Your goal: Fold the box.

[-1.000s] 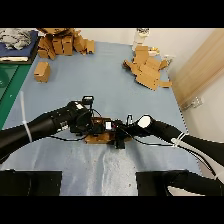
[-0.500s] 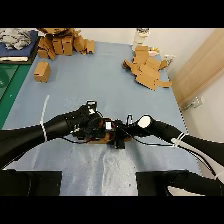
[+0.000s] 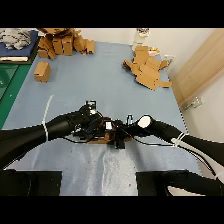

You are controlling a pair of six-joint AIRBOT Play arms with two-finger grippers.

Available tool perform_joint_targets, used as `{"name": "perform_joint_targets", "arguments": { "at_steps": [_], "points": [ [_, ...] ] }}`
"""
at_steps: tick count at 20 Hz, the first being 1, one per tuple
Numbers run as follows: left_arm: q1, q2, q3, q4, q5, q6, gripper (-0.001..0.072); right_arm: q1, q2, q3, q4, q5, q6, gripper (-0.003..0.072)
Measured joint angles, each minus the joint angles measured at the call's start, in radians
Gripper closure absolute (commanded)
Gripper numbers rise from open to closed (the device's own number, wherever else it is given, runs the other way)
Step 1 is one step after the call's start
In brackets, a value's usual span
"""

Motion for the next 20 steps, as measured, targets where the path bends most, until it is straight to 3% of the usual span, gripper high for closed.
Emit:
{"name": "perform_joint_targets", "arguments": {
  "at_steps": [2, 3, 4, 11, 12, 13, 14, 20],
  "points": [
    [0.0, -0.011, 0.0, 0.001, 0.003, -0.003, 0.0429, 0.0, 0.0, 0.0, 0.0, -0.002, 0.0, 0.0181],
    [0.0, -0.015, 0.0, 0.002, 0.005, -0.003, 0.048, 0.0, 0.0, 0.0, 0.0, -0.002, 0.0, 0.0181],
    [0.0, -0.019, 0.0, 0.004, 0.003, -0.006, 0.0691, 0.0, 0.0, 0.0, 0.0, -0.002, 0.0, 0.0181],
    [-0.005, -0.026, 0.0, 0.019, -0.001, -0.013, 0.0695, -0.001, 0.0, 0.0, 0.0, -0.003, 0.001, 0.0181],
    [-0.005, -0.026, 0.0, 0.019, 0.0, -0.013, 0.0669, -0.001, 0.0, 0.0, 0.0, -0.005, 0.001, 0.0181],
    [-0.006, -0.025, 0.0, 0.019, 0.002, -0.013, 0.038, -0.001, 0.0, 0.0, 0.0, -0.005, 0.0, 0.0181],
    [-0.006, -0.026, 0.0, 0.015, 0.03, -0.015, 0.0249, -0.001, 0.0, 0.0, 0.0, -0.006, 0.0, 0.0181],
    [-0.007, -0.003, 0.02, 0.018, -0.012, -0.024, 0.0248, 0.0, 0.0, 0.0, 0.0, -0.009, -0.001, 0.0181]
  ]
}}
